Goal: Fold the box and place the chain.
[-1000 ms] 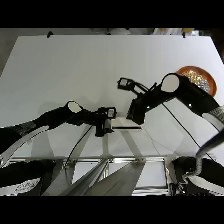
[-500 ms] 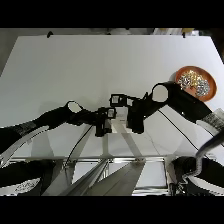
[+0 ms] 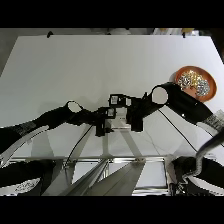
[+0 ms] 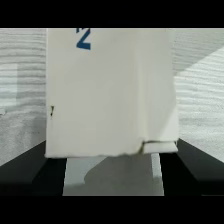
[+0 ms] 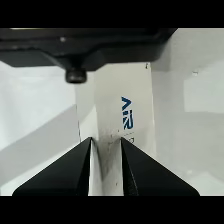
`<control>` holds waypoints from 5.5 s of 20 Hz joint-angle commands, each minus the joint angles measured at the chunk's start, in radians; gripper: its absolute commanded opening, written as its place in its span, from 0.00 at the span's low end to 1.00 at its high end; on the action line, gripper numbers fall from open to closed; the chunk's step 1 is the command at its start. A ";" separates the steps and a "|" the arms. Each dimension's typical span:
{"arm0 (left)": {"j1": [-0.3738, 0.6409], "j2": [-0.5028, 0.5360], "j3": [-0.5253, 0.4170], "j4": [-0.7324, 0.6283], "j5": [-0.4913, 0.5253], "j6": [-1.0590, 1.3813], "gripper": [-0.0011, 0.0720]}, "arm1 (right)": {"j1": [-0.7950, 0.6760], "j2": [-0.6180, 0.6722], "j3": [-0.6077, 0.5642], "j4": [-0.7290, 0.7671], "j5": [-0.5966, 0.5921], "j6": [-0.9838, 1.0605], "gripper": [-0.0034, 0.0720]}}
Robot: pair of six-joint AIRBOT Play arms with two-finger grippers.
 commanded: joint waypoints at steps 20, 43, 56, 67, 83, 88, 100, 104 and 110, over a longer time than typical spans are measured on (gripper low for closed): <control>0.000 0.000 0.000 0.002 -0.003 0.003 0.39 | -0.002 0.115 -0.076 0.032 -0.074 0.000 0.36; 0.000 0.000 0.000 0.002 -0.003 0.003 0.39 | -0.002 0.109 -0.132 0.011 -0.151 -0.135 0.46; 0.000 0.000 0.000 0.002 -0.003 0.003 0.39 | -0.002 0.109 -0.143 0.007 -0.172 -0.131 0.18; 0.000 0.000 0.000 0.002 -0.003 0.003 0.39 | 0.037 0.134 -0.177 0.025 -0.145 -0.132 0.51; 0.000 0.000 0.000 0.002 -0.003 0.003 0.39 | 0.034 0.108 -0.177 0.058 -0.139 -0.101 0.07; 0.000 0.000 0.000 0.002 -0.002 0.003 0.39 | 0.034 0.104 -0.187 0.065 -0.132 -0.102 0.07; 0.000 0.000 0.000 0.002 -0.003 0.003 0.39 | 0.034 0.052 -0.226 0.081 -0.188 -0.074 0.07; 0.000 0.000 0.000 0.002 -0.003 0.003 0.39 | 0.033 0.114 -0.225 0.052 -0.190 -0.018 0.07; 0.000 0.000 0.000 0.002 -0.002 0.003 0.39 | -0.155 0.299 -0.225 -0.011 -0.081 0.332 0.07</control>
